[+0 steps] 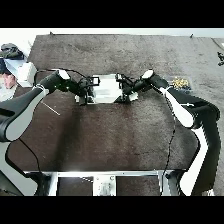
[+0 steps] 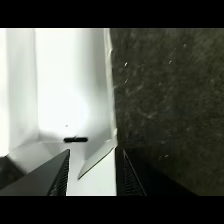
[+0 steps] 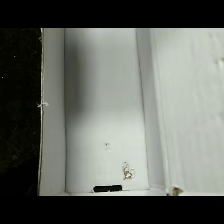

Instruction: Fold the box and place the chain.

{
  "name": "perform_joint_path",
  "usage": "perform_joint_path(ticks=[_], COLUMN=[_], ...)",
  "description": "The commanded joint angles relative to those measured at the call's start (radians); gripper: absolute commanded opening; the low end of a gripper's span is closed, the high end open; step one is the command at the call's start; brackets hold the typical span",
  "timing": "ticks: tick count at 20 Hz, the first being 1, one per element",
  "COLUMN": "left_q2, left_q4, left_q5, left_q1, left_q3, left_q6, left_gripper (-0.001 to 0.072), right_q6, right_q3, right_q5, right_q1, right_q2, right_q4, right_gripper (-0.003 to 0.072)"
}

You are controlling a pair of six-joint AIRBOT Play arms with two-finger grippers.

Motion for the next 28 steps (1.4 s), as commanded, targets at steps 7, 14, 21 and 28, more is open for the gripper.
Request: perform_joint_path(ticks=[7, 14, 21, 28], left_q2=[0.0, 0.0, 0.0, -0.031], left_q4=[0.1, 0.055, -0.126, -0.126], left_q5=[-0.012, 0.023, 0.016, 0.013], left_q1=[0.0, 0.056, 0.055, 0.047], left_q3=[0.0, 0.001, 0.0, 0.0], left_q6=[-0.04, -0.098, -0.006, 0.011], left_gripper=[0.0375, 0.048, 0.0479, 0.0477], right_q6=[0.0, 0.0, 0.0, 0.0], right_q3=[0.0, 0.0, 0.0, 0.0], right_q5=[0.0, 0.0, 0.0, 0.0], right_q1=[0.001, 0.001, 0.001, 0.001], right_q2=[-0.001, -0.001, -0.001, -0.001], right_q4=[0.0, 0.0, 0.0, 0.0], right_gripper=[0.0536, 0.0536, 0.0536, 0.0536])
